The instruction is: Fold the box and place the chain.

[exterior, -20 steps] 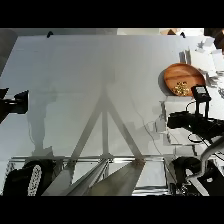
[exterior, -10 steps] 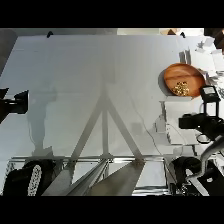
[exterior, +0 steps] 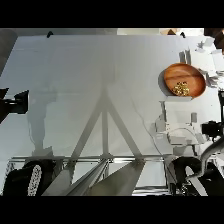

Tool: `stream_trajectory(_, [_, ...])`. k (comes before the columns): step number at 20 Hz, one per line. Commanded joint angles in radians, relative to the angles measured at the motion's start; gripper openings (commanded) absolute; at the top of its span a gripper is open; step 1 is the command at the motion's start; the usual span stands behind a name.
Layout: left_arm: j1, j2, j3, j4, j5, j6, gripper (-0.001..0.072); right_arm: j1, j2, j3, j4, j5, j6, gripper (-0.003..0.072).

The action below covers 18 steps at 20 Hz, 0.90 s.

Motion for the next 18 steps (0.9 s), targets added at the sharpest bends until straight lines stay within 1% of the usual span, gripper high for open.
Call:
stream_trajectory(1, [-0.001,0.001,0.001,0.000,0.000,0.000,0.0694,-0.240,-0.092,0.006,0.067,-0.011,-0.159,0.0414])
stream_trajectory(4, [0.000,0.001,0.001,0.000,0.000,0.000,0.0694,-0.438,-0.201,0.036,0.224,-0.087,-0.278,0.0444])
stream_trajectory(6, [0.000,0.001,0.001,0.000,0.000,0.000,0.0694,-0.518,-0.268,0.072,0.315,-0.172,-0.321,0.0445])
stream_trajectory(7, [0.000,0.001,0.001,0.000,0.000,0.000,0.0694,-0.540,-0.302,0.095,0.336,-0.204,-0.339,0.0445])
stream_trajectory(10, [0.000,0.001,0.001,0.000,0.000,0.000,0.0694,-0.573,-0.442,0.181,0.341,-0.220,-0.360,0.0445])
stream_trajectory(14, [0.000,0.001,0.001,0.000,0.000,0.000,0.0694,-0.574,-0.610,0.289,0.329,-0.211,-0.384,0.0445])
stream_trajectory(18, [0.000,0.001,0.001,0.000,0.000,0.000,0.0694,-0.578,-0.727,0.302,0.320,-0.224,-0.415,0.0439])
